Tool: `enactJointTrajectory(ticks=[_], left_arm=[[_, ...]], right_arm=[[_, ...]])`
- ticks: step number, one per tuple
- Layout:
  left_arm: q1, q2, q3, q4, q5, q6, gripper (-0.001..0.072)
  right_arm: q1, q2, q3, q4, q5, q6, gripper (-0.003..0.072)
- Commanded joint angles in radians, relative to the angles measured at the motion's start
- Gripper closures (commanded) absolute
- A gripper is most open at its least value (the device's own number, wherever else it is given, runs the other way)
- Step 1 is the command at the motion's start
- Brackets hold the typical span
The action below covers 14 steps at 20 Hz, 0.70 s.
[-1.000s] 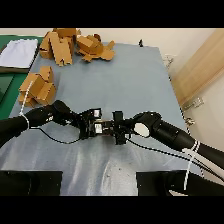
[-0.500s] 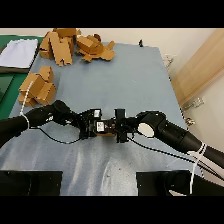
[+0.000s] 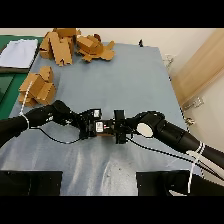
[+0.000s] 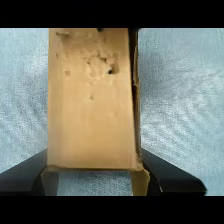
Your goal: Fold the box.
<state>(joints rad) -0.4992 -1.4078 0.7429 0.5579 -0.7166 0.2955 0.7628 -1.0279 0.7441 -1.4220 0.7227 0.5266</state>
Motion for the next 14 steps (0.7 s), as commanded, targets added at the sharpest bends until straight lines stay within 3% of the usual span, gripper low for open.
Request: enactJointTrajectory(ticks=[1, 9, 10, 12, 14], left_arm=[[0.000, 0.000, 0.000, 0.000, 0.001, -0.001, 0.0240], [0.000, 0.000, 0.000, 0.000, 0.001, -0.001, 0.0240], [0.000, 0.000, 0.000, 0.000, 0.001, -0.001, 0.0240], [0.000, 0.000, 0.000, 0.000, 0.001, -0.001, 0.0240], [0.000, 0.000, 0.000, 0.000, 0.001, -0.001, 0.0240]], right_arm=[[0.013, -0.013, 0.000, 0.035, 0.034, 0.000, 0.0527], [0.013, -0.058, 0.000, 0.042, 0.053, 0.008, 0.0522], [0.011, -0.039, 0.002, 0.036, 0.053, 0.048, 0.0522], [0.011, 0.010, 0.006, -0.002, 0.058, 0.211, 0.0440], [0.010, 0.065, 0.007, -0.054, 0.068, 0.428, 0.0439]])
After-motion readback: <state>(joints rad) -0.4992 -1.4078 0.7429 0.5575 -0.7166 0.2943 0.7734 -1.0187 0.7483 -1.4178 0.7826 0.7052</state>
